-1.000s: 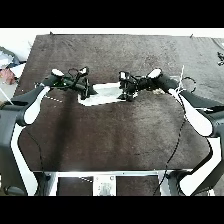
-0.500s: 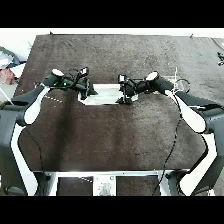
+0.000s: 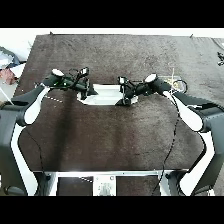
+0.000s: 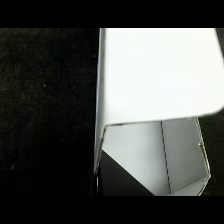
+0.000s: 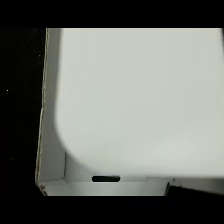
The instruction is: Fold the box and place the chain.
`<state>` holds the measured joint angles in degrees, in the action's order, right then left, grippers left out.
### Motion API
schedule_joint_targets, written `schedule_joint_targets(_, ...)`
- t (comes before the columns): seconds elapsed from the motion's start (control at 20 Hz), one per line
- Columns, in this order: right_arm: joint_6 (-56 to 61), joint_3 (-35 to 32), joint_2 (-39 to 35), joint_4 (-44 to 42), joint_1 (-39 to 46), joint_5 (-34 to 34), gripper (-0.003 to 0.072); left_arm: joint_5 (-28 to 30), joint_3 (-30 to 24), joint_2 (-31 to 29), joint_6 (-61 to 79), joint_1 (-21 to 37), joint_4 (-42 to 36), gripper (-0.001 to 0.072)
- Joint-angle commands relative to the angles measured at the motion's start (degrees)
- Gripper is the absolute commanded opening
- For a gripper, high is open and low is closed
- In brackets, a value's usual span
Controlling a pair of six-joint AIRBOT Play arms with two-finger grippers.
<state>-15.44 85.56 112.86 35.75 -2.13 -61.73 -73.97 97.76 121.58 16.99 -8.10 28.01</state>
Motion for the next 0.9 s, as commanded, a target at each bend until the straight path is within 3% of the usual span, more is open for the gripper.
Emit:
schedule_joint_targets(0.0,0.1,1.0,0.8,-0.6,0.0,-1.6,0.0589,0.0,0.0,0.0,0.0,0.0,0.0,0.0013)
schedule_joint_targets(0.2,0.5,3.1,2.0,-1.8,0.1,-2.8,0.0587,0.0,0.0,0.0,0.0,0.0,0.0,0.0014)
schedule_joint_targets(0.25,0.7,3.1,2.0,-1.5,0.1,-3.1,0.0544,0.0,0.0,0.0,0.0,0.0,0.0,0.0013)
schedule_joint_targets(0.55,0.6,3.1,2.4,-1.0,0.2,-3.0,0.0544,0.0,0.0,0.0,0.0,0.0,0.0,0.0014)
schedule_joint_targets(0.65,0.4,3.1,2.5,-0.9,0.2,-2.8,0.0493,0.0,0.0,0.0,0.0,0.0,0.0,0.0014)
schedule_joint_targets(0.85,0.2,3.1,2.5,-0.2,0.2,-1.9,0.0494,0.0,0.0,0.0,0.0,0.0,0.0,0.0014)
